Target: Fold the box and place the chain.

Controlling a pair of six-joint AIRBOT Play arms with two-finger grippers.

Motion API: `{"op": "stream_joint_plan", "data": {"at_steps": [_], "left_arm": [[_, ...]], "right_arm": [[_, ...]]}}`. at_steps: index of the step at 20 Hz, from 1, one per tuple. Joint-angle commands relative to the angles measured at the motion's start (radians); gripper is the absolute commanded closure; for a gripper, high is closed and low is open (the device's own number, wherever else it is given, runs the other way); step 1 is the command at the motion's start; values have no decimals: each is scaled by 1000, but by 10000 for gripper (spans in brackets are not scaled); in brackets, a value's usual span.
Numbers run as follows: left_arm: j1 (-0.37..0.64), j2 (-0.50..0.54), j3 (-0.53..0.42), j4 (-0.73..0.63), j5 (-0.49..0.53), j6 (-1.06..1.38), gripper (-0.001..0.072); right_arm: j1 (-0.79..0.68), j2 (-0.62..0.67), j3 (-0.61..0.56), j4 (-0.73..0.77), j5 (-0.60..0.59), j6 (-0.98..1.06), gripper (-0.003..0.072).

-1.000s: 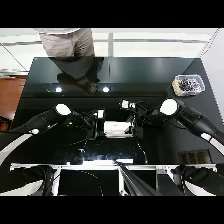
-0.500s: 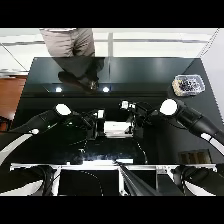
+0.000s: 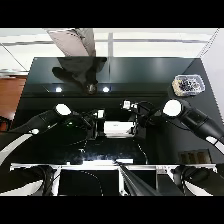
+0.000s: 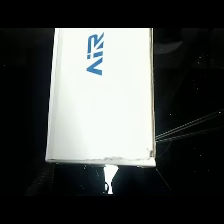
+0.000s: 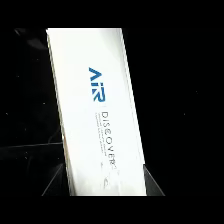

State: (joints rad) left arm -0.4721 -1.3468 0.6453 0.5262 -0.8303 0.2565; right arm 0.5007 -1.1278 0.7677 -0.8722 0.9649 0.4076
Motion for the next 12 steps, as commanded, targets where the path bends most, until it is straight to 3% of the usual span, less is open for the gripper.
{"op": "stream_joint_plan", "data": {"at_steps": [1,3,4,6,12], "left_arm": [[0,-1,0,0,0,1,170],[0,-1,0,0,0,1,170],[0,-1,0,0,0,1,169],[0,-1,0,0,0,1,169],[0,-1,0,0,0,1,169]], "right_arm": [[0,18,1,7,9,15,135],[0,18,1,8,17,16,138],[0,18,1,8,24,17,221],[1,18,0,6,31,20,258],[5,-23,0,7,25,24,258]]}}
